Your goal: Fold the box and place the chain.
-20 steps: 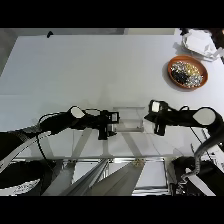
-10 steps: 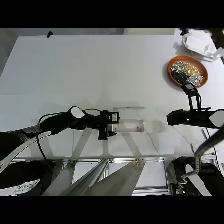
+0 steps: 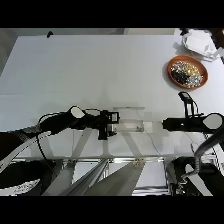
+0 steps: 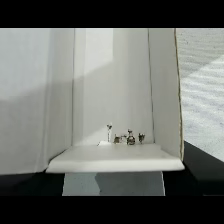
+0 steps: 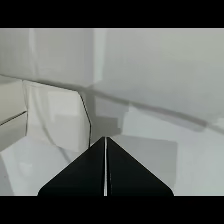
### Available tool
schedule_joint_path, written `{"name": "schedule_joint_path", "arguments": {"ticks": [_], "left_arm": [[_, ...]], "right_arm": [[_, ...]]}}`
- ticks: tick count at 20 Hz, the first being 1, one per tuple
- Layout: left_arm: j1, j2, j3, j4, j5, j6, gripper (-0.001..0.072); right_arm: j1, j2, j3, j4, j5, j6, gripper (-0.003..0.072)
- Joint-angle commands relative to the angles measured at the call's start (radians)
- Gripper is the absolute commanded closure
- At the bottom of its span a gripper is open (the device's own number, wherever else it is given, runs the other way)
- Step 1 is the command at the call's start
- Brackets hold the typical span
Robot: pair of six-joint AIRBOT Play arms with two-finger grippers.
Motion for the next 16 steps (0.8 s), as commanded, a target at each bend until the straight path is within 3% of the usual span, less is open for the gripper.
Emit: {"name": "schedule_joint_path", "arguments": {"ticks": [1,5,11,12,14,16], "left_arm": [[0.000,0.001,0.000,0.000,0.000,0.000,0.0437],[0.000,0.001,0.000,0.000,0.000,0.000,0.0437],[0.000,0.001,0.000,0.000,0.000,0.000,0.0437],[0.000,0.001,0.000,0.000,0.000,0.000,0.0437],[0.000,0.001,0.000,0.000,0.000,0.000,0.0437],[0.000,0.001,0.000,0.000,0.000,0.000,0.0437]], "right_arm": [[0.029,-0.066,-0.029,0.084,-0.014,-0.050,0.0664],[0.101,-0.154,-0.028,0.117,-0.032,-0.086,0.0663],[0.104,-0.153,-0.025,0.259,-0.011,-0.207,0.0660],[0.104,-0.153,-0.020,0.267,0.000,-0.211,0.0635],[0.104,-0.141,-0.006,0.299,0.013,-0.211,0.0482],[0.104,-0.113,0.009,0.319,0.023,-0.212,0.0482]]}}
